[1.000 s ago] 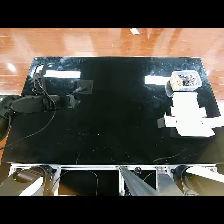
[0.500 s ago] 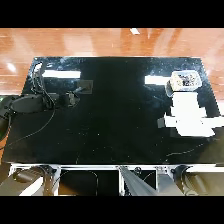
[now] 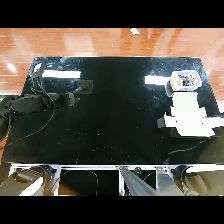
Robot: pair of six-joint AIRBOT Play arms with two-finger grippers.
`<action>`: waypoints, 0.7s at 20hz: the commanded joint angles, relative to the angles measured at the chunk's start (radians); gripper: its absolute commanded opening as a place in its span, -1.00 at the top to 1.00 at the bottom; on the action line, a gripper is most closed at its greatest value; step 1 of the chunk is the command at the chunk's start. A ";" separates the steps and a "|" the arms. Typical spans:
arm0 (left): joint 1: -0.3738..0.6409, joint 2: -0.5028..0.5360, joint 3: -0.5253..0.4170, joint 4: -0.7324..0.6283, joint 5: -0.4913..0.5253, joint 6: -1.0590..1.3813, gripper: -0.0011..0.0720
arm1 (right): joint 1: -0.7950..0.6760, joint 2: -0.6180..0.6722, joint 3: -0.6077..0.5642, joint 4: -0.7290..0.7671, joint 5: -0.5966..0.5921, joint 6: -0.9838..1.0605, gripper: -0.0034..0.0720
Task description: Fold the box and place the chain.
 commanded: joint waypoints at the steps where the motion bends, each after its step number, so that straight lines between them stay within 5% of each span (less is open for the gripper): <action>1: 0.001 0.000 0.001 0.000 -0.001 0.000 -0.73 | 0.033 -0.010 0.002 -0.023 -0.011 -0.023 -1.00; 8: 0.001 0.000 0.001 0.000 0.000 -0.002 -0.73 | 0.148 -0.011 0.002 -0.134 -0.002 -0.071 -1.00; 10: 0.001 0.000 0.001 0.000 0.000 -0.003 -0.73 | 0.159 -0.011 0.002 -0.138 0.022 -0.082 0.34; 11: 0.001 0.000 0.001 0.000 0.000 -0.003 -0.73 | 0.161 -0.011 0.002 -0.138 0.049 -0.115 0.86; 14: 0.001 0.000 0.001 0.000 0.001 -0.003 -0.73 | 0.167 -0.003 0.002 -0.106 0.101 -0.127 0.83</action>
